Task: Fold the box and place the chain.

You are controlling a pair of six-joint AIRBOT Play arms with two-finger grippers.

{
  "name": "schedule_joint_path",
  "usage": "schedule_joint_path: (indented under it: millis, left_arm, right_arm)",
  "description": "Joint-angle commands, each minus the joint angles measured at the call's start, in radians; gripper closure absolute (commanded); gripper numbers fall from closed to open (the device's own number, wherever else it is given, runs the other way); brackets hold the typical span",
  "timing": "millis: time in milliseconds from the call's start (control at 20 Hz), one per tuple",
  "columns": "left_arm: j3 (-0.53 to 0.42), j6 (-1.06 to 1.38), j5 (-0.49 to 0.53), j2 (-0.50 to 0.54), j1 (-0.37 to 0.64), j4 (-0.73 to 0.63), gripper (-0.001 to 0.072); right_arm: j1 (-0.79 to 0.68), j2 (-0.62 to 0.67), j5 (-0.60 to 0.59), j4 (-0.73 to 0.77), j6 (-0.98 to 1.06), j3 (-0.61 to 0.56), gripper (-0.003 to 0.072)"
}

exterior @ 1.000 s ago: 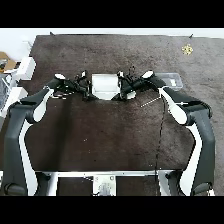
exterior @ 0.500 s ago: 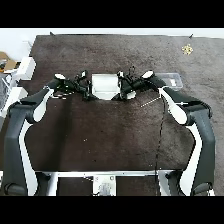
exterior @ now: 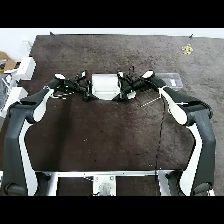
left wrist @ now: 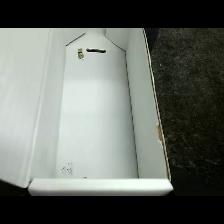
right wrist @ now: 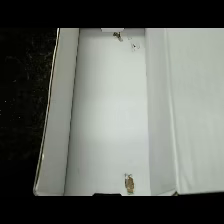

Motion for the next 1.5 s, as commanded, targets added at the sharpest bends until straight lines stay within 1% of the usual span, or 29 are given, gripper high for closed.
schedule_joint_path:
  millis: [0, 150, 300, 400, 500, 550, 600, 650, 700, 750, 850, 1050, 1200, 1300, 1450]
  left_arm:
    - [0.001, 0.0, 0.001, -0.001, 0.0, -0.001, 0.0367]
    - [0.001, 0.0, 0.001, -0.001, 0.0, -0.001, 0.0367]
    - [0.001, 0.0, 0.001, -0.001, 0.0, -0.001, 0.0367]
    - [0.001, 0.0, 0.001, -0.001, 0.0, -0.001, 0.0367]
    - [0.001, 0.0, 0.001, -0.001, 0.0, -0.001, 0.0367]
    - [0.001, 0.0, 0.001, -0.001, 0.0, -0.001, 0.0367]
    - [0.001, 0.0, 0.001, -0.001, 0.0, -0.001, 0.0367]
    - [0.001, 0.0, 0.001, -0.001, 0.0, -0.001, 0.0367]
    - [0.001, 0.0, 0.001, -0.001, 0.0, -0.001, 0.0367]
    - [0.001, 0.0, 0.0, -0.001, 0.0, -0.001, 0.0367]
    - [0.001, 0.0, 0.001, -0.001, 0.0, -0.001, 0.0367]
    - [0.001, 0.0, 0.001, -0.001, 0.0, -0.002, 0.0367]
    - [0.001, 0.0, 0.001, -0.001, 0.0, -0.002, 0.0367]
    - [0.001, 0.0, 0.001, -0.001, 0.0, -0.002, 0.0367]
    - [0.001, 0.0, 0.001, -0.001, 0.0, -0.002, 0.0367]
  right_arm:
    - [-0.008, 0.011, 0.0, -0.058, 0.008, 0.001, 0.0006]
    - [-0.024, 0.051, 0.0, -0.159, 0.074, 0.001, 0.0006]
    - [-0.047, 0.116, 0.006, -0.259, 0.169, 0.001, 0.0007]
    - [-0.06, 0.171, 0.046, -0.311, 0.227, 0.001, 0.0007]
    - [-0.066, 0.225, 0.089, -0.315, 0.27, 0.001, 0.0017]
    - [-0.064, 0.246, 0.113, -0.298, 0.291, 0.001, 0.0122]
    - [-0.064, 0.258, 0.138, -0.258, 0.293, 0.001, 0.0419]
    - [-0.064, 0.262, 0.148, -0.194, 0.295, 0.001, 0.0595]
    - [-0.064, 0.259, 0.146, -0.115, 0.308, 0.0, 0.0674]
    - [-0.063, 0.247, 0.134, -0.024, 0.307, 0.0, 0.0684]
    - [-0.052, 0.212, 0.048, 0.097, 0.307, 0.001, 0.0684]
    - [-0.031, 0.151, -0.155, 0.144, 0.28, 0.0, 0.0684]
    - [-0.032, 0.117, -0.236, 0.144, 0.28, 0.0, 0.0684]
    - [-0.032, 0.093, -0.235, 0.144, 0.277, 0.001, 0.0684]
    - [-0.032, 0.078, -0.143, 0.14, 0.208, 0.0, 0.0684]
